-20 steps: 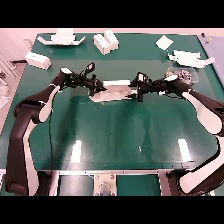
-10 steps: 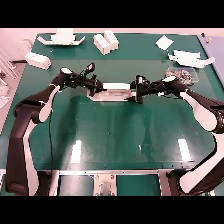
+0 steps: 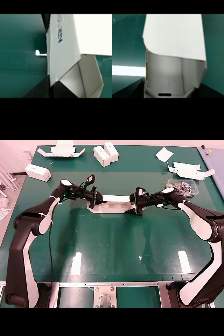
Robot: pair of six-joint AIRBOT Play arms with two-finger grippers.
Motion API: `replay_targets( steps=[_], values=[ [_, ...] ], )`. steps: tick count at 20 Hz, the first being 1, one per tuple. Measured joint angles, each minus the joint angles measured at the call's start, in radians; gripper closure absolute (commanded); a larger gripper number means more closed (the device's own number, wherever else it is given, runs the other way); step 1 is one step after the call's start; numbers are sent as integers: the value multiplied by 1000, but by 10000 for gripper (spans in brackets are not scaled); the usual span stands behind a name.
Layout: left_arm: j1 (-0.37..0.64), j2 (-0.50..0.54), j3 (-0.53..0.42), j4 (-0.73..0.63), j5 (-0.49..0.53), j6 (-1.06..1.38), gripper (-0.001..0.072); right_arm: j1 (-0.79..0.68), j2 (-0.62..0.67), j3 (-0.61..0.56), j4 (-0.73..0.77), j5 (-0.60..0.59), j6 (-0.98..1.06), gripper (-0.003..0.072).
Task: Fold the box and place the chain.
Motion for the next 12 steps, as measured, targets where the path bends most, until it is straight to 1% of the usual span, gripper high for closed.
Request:
replay_targets(
  steps=[12],
  values=[
    [-1,0,0,0,2,0,688,0,-40,30,-2,13,0,72]
  ],
)
